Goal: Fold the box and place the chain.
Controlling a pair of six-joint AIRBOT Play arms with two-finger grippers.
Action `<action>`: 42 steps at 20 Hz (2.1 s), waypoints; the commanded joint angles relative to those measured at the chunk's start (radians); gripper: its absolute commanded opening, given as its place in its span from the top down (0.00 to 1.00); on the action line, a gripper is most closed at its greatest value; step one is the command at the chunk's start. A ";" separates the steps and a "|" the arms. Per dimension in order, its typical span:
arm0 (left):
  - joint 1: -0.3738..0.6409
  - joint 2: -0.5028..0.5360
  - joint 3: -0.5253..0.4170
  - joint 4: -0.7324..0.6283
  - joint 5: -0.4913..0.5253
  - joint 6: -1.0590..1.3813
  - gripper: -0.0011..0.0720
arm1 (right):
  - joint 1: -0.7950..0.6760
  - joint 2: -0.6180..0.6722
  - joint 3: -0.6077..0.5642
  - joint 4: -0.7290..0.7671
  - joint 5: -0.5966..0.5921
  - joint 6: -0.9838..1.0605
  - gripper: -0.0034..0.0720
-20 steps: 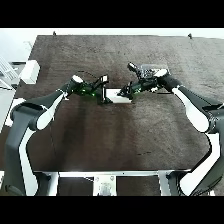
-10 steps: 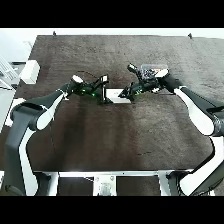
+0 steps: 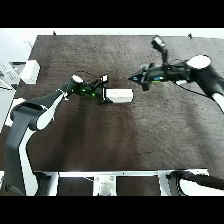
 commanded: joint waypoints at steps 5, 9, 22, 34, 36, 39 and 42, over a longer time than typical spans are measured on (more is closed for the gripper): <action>0.000 0.000 0.000 -0.011 -0.004 0.002 0.51 | -0.116 0.391 -0.510 -0.024 -0.312 0.063 0.94; 0.000 0.000 0.000 -0.021 -0.005 0.002 0.51 | -0.132 0.415 -0.572 -0.024 -0.338 0.063 0.94; 0.120 0.240 0.000 -0.042 0.018 -0.227 0.96 | -0.150 0.416 -0.572 -0.024 -0.337 0.064 0.94; 0.501 0.382 -0.253 0.261 0.591 -0.803 0.96 | -0.160 0.412 -0.573 -0.024 -0.337 0.064 0.94; 0.527 0.377 -0.301 0.260 0.655 -0.826 0.96 | -0.160 0.411 -0.573 -0.023 -0.339 0.064 0.94; 0.549 0.344 -0.306 0.257 0.668 -0.855 0.96 | -0.160 0.411 -0.573 0.004 -0.341 0.064 0.94; 0.550 0.307 -0.306 0.249 0.725 -0.945 0.96 | -0.159 0.411 -0.573 0.023 -0.341 0.064 0.94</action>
